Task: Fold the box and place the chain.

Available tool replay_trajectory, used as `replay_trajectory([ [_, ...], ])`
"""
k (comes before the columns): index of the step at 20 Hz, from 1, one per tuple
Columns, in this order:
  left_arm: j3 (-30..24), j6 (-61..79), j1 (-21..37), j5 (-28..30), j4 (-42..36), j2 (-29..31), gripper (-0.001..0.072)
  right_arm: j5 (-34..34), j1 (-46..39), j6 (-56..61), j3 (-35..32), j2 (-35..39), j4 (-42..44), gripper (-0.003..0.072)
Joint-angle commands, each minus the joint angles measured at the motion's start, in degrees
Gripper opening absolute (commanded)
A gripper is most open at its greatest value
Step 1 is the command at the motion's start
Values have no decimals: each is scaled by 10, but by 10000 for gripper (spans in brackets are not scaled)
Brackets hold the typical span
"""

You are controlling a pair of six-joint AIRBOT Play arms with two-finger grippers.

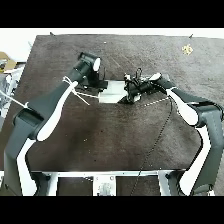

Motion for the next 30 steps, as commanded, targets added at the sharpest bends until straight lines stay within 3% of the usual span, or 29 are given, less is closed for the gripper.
replay_trajectory([
  [1, 2, 153, 22, -3, -6, 31, 503, 0, 0, 0, 0, 0, 0, 441],
  [3, 2, 228, 32, 20, -21, 43, 503, 0, 0, 0, 0, 0, 0, 442],
  [5, 2, 306, 55, 54, -85, 47, 503, 0, 0, 0, 0, 0, 0, 442],
  [10, -15, 697, 146, 54, -389, 46, 504, 0, 0, 0, 0, 0, 0, 442],
  [12, -32, 767, 177, 49, -478, 46, 504, 0, 0, 0, 0, 0, 0, 442],
  [17, -36, 801, 189, 58, -477, 44, 506, 0, 0, 0, 0, 0, 0, 442],
  [18, -36, 833, 190, 43, -477, 40, 581, 0, 0, 0, 0, 0, 0, 442],
  [22, -36, 923, 220, 3, -558, -17, 598, 0, 0, 0, 0, 0, 0, 441],
  [23, -36, 950, 229, -4, -581, -33, 664, 0, 0, 0, 0, 0, 0, 442],
  [26, -37, 1024, 244, -28, -594, -69, 671, 0, 0, 0, 0, 0, 0, 442],
  [27, -41, 1047, 247, -34, -594, -76, 720, 0, 0, 0, 0, 0, 0, 442],
  [30, -76, 1131, 247, -34, -596, -80, 720, 0, 0, 0, 0, 0, 0, 442],
])
